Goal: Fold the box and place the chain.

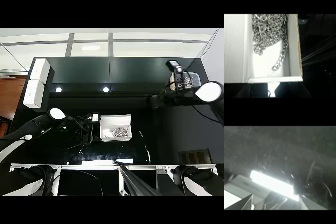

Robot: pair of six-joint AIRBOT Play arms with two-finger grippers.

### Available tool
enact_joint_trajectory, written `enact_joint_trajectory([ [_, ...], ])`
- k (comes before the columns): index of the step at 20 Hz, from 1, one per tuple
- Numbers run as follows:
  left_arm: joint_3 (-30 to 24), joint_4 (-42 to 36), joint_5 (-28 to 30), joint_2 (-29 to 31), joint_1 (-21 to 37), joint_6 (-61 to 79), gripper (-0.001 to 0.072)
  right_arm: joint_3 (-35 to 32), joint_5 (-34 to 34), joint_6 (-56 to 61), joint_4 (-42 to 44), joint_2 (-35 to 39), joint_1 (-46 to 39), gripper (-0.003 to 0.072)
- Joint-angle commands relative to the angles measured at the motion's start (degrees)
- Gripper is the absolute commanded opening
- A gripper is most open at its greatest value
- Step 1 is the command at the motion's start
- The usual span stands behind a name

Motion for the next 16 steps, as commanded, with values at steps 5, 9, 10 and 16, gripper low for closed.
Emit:
enact_joint_trajectory([
  [5, 0.0, 0.1, 0.2, 0.0, 0.0, -0.1, 0.0403, 0.2, 9.1, -39.2, 19.0, -9.5, 3.6, 0.0670],
  [9, 0.0, 0.1, 0.2, 0.0, 0.0, -0.1, 0.0403, 0.2, 14.6, -43.8, 19.1, -9.5, 6.4, 0.0670],
  [10, 0.0, 0.1, 0.2, 0.0, 0.0, -0.1, 0.0403, 0.2, 15.6, -44.2, 19.0, -9.5, 7.3, 0.0670],
  [16, 0.0, 0.1, 0.2, 0.0, 0.0, -0.1, 0.0403, 0.2, 17.8, -46.2, 18.1, -9.3, 11.6, 0.0670],
])
